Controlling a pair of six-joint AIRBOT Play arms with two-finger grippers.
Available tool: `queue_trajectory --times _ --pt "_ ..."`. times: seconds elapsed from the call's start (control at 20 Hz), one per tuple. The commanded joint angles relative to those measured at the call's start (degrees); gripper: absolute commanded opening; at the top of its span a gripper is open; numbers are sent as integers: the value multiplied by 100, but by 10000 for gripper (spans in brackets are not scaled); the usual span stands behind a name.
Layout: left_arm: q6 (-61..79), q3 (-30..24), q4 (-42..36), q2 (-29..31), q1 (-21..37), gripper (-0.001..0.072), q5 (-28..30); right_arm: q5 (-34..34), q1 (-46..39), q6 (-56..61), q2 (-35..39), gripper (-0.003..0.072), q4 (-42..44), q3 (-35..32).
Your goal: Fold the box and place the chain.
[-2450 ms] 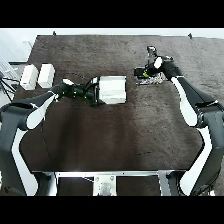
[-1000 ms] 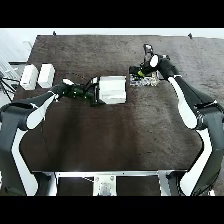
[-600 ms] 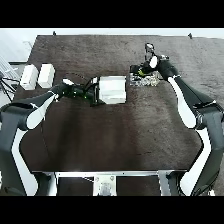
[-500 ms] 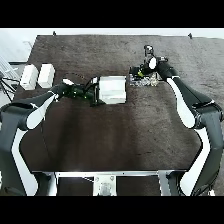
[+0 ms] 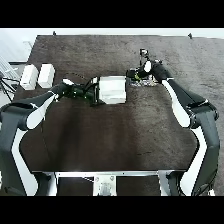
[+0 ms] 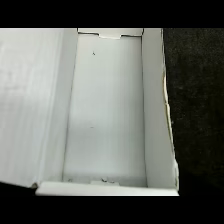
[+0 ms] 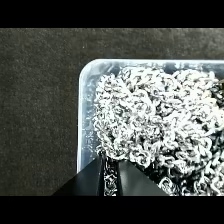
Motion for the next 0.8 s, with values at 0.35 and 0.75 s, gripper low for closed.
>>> queue_trajectory --times 0.35,0.75 --pt "0 -2 2 4 2 466 2 470 28 11 723 12 -442 50" --pt "0 -2 2 4 2 466 2 1110 271 -461 2144 11 -933 50"
